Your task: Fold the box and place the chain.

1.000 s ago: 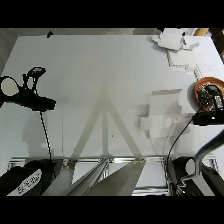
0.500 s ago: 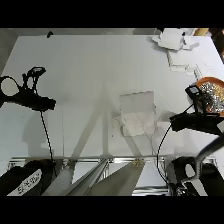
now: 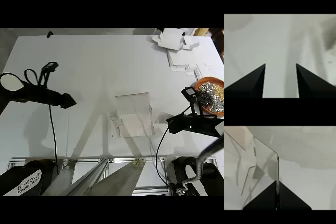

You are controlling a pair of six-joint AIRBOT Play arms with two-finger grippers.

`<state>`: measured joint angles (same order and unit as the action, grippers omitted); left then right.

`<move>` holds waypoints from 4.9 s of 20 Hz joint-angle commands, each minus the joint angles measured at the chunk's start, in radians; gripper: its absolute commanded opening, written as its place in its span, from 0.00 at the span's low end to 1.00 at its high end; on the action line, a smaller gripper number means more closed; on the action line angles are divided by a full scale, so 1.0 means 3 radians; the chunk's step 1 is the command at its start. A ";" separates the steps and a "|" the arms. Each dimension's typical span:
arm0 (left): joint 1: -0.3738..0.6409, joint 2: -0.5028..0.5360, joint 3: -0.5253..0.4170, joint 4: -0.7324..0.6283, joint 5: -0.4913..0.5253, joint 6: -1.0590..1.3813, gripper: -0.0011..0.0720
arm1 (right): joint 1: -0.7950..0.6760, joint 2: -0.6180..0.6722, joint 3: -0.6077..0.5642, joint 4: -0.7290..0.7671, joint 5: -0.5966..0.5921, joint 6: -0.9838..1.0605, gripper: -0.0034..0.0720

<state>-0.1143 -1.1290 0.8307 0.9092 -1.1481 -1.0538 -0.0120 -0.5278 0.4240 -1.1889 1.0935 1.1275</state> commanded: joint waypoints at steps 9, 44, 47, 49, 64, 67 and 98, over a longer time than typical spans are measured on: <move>-0.1146 -0.1381 0.0045 -0.2364 0.0252 0.2847 0.87 | 0.0008 0.0003 -0.0001 0.0004 0.0167 0.0009 0.07; -0.1490 -0.1263 0.0584 -0.1287 0.0102 0.3160 0.01 | 0.0009 0.0275 0.0739 0.0069 0.0758 -0.0018 0.54; -0.1634 -0.1466 0.0584 -0.1352 0.0272 0.3516 0.02 | 0.0009 0.0275 0.0739 0.0069 0.0736 -0.0033 0.53; -0.1712 -0.1592 0.0584 -0.1319 0.0378 0.3513 0.02 | 0.0009 0.0275 0.0739 0.0069 0.0732 -0.0033 0.53; -0.1807 -0.1663 0.0584 -0.1169 0.1072 0.3512 0.02 | 0.0009 0.0268 0.0732 0.0066 0.0640 -0.0481 0.52; -0.1807 -0.1663 0.0584 -0.1169 0.1071 0.3513 0.02 | 0.0009 0.0268 0.0732 0.0066 0.0632 -0.0483 0.52; -0.1807 -0.1662 0.0584 -0.1181 0.1071 0.3511 0.03 | 0.1428 -0.0008 -0.0622 -0.0037 -0.0568 -0.2630 0.96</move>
<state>-0.6559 -1.6272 1.0061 0.5560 -0.8268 -0.0006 0.3412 -0.5266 0.2584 -1.1103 1.0565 0.3660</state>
